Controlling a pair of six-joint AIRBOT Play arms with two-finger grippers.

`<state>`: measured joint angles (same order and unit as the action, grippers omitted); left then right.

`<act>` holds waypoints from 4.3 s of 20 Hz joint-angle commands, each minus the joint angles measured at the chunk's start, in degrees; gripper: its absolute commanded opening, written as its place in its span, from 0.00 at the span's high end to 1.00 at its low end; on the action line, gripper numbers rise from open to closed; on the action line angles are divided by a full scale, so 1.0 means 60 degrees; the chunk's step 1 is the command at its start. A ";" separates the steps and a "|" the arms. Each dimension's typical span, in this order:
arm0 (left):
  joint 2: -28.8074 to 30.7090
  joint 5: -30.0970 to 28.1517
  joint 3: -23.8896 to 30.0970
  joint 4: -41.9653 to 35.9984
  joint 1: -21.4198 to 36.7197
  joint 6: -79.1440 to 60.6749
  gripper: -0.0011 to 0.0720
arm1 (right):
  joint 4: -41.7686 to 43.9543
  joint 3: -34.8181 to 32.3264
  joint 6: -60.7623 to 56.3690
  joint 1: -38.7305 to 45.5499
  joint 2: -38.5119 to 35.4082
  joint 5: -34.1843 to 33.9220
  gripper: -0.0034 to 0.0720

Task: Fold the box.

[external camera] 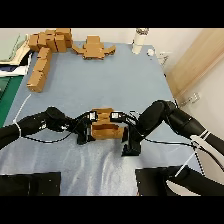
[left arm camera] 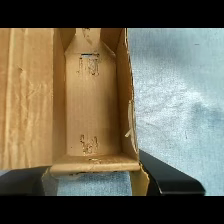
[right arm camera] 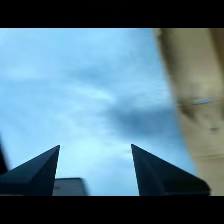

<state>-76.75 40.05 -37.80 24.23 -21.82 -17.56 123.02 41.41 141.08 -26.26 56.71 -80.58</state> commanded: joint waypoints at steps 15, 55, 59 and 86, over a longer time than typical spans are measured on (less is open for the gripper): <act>-0.0004 0.0000 -0.0007 0.0000 0.0004 0.0004 0.48 | 0.1472 0.1654 -0.7439 0.0630 0.1370 0.4907 0.95; -0.0004 -0.0004 -0.0007 0.0000 0.0004 0.0004 0.48 | -0.2033 -0.0900 0.2080 0.0787 0.0565 0.5493 0.16; -0.0004 -0.0004 -0.0007 0.0000 0.0004 0.0004 0.48 | -0.0776 -0.0900 0.3799 0.0787 0.0976 0.5497 0.16; -0.0004 0.0000 -0.0007 0.0000 0.0004 0.0004 0.48 | -0.0240 -0.0900 0.5067 -0.0455 0.1530 0.6422 0.20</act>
<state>-76.75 40.05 -37.80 24.23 -21.82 -17.54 123.00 36.03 172.03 -28.95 66.06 -41.85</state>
